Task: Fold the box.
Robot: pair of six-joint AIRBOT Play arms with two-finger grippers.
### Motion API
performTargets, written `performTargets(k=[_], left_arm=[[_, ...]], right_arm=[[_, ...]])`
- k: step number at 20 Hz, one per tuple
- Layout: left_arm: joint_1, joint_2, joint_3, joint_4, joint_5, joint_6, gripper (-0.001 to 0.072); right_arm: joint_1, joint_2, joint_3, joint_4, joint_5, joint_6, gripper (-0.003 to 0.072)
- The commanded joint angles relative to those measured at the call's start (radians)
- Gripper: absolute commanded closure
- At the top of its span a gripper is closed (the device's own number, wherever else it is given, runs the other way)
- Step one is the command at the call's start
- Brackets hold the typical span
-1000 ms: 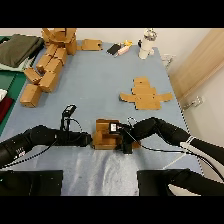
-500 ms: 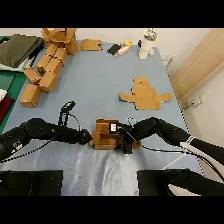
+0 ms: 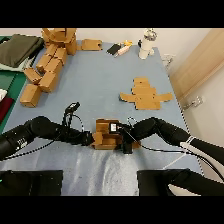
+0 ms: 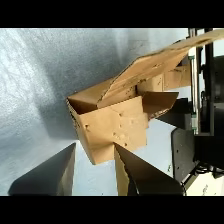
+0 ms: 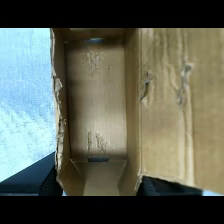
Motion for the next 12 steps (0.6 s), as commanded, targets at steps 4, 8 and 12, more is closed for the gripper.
performTargets(k=[4, 8, 12], left_arm=[[-0.019, -0.047, 0.026, 0.003, 0.005, -0.027, 0.0151], [-0.106, -0.092, 0.114, 0.228, 0.027, -0.329, 0.0152], [-0.241, -0.166, 0.222, 0.554, -0.046, -0.734, 0.0152]], right_arm=[[0.0, 0.0, 0.0, 0.0, 0.0, 0.0, 0.0166], [0.0, 0.0, 0.0, 0.0, 0.0, 0.0, 0.0166], [0.0, 0.0, 0.0, 0.0, 0.0, 0.0, 0.0166]])
